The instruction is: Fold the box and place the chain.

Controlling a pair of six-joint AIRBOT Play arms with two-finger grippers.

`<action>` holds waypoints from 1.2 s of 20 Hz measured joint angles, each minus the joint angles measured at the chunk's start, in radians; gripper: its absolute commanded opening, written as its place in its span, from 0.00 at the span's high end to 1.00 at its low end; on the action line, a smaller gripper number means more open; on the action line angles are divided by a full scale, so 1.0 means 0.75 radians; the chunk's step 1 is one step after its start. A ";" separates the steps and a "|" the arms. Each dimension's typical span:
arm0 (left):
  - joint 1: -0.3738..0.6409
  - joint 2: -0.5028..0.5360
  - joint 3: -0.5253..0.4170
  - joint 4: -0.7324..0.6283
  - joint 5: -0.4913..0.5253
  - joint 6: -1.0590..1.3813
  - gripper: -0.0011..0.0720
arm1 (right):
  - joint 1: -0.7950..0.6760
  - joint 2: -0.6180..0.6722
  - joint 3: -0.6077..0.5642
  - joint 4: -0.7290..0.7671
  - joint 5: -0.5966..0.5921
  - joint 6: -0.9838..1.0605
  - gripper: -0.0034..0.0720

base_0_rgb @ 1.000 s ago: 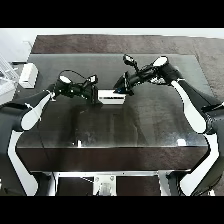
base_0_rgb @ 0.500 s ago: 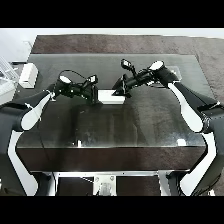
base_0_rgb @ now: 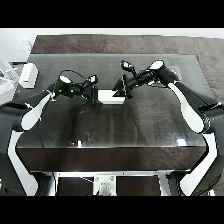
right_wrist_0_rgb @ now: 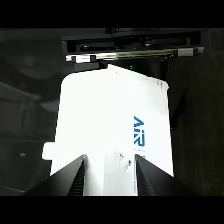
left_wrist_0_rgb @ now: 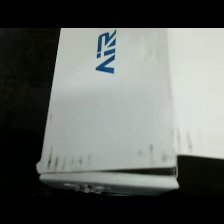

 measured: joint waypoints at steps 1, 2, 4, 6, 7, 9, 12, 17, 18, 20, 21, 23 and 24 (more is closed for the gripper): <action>0.000 0.000 0.000 0.000 0.000 0.000 0.28 | 0.000 0.007 -0.005 -0.003 0.003 -0.003 0.47; 0.000 0.000 0.000 0.000 -0.001 0.000 0.27 | 0.000 0.014 -0.013 -0.003 0.003 -0.010 0.47; 0.000 0.000 0.000 0.000 0.000 0.000 0.27 | 0.000 0.026 -0.040 -0.004 -0.010 -0.026 0.47; 0.000 0.000 0.000 0.000 -0.001 0.000 0.27 | 0.001 0.031 -0.074 -0.003 -0.053 -0.054 0.48; 0.000 0.000 0.000 0.000 0.000 0.000 0.27 | 0.001 0.033 -0.090 0.007 -0.080 -0.075 0.52; 0.000 -0.001 0.000 0.000 -0.001 -0.001 0.27 | 0.001 0.036 -0.110 0.031 -0.115 -0.115 0.53; 0.000 0.000 0.000 0.000 -0.001 -0.001 0.28 | 0.001 0.039 -0.124 0.048 -0.144 -0.151 0.53; 0.000 0.000 0.000 0.000 -0.001 0.000 0.27 | 0.001 0.111 -0.185 0.066 -0.166 -0.203 0.55; 0.000 -0.001 0.000 0.000 -0.001 0.000 0.27 | -0.001 0.139 -0.216 0.079 -0.171 -0.216 0.54; 0.000 -0.001 0.000 0.000 0.000 0.000 0.27 | -0.006 0.181 -0.278 0.110 -0.184 -0.255 0.44; 0.000 -0.001 0.000 0.000 -0.001 0.000 0.28 | -0.006 0.191 -0.300 0.121 -0.197 -0.270 0.45; 0.000 0.000 0.000 0.000 -0.001 0.000 0.28 | -0.008 0.196 -0.330 0.140 -0.230 -0.294 0.45; 0.000 0.000 0.000 0.000 -0.001 0.000 0.27 | -0.009 0.196 -0.339 0.147 -0.243 -0.307 0.45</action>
